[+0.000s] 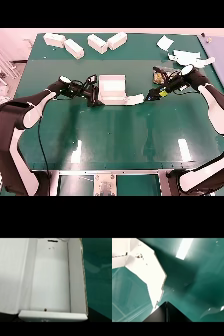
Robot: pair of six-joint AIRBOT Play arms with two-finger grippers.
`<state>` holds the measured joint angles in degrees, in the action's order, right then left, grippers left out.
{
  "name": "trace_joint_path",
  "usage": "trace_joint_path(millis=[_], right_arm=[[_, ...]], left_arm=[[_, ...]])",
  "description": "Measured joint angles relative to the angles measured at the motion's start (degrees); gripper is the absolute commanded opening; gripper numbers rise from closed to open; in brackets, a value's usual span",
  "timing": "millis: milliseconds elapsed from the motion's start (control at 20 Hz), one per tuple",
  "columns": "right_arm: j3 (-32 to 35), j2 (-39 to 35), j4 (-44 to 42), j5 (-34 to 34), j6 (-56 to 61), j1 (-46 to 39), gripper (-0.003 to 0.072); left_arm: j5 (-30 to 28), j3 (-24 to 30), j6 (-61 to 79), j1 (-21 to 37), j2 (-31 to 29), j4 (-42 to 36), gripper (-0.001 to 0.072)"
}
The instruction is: Fold the box and place the chain.
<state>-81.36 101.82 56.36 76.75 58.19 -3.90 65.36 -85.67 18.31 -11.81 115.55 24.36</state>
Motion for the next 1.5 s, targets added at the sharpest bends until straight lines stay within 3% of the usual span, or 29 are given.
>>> trace_joint_path(millis=[600,1150,1500], right_arm=[[0.09,-1.70,-0.20,-7.80,0.55,8.44,0.0001],[-0.83,-6.25,3.02,-7.08,2.78,9.20,0.0001],[2.21,-5.97,4.61,-11.89,2.14,9.01,0.0001]], left_arm=[[0.02,0.00,0.00,0.00,0.00,0.02,0.0627],[0.02,0.00,0.00,0.00,0.00,0.00,0.0627],[0.00,0.00,0.00,0.00,0.00,0.00,0.0627]])
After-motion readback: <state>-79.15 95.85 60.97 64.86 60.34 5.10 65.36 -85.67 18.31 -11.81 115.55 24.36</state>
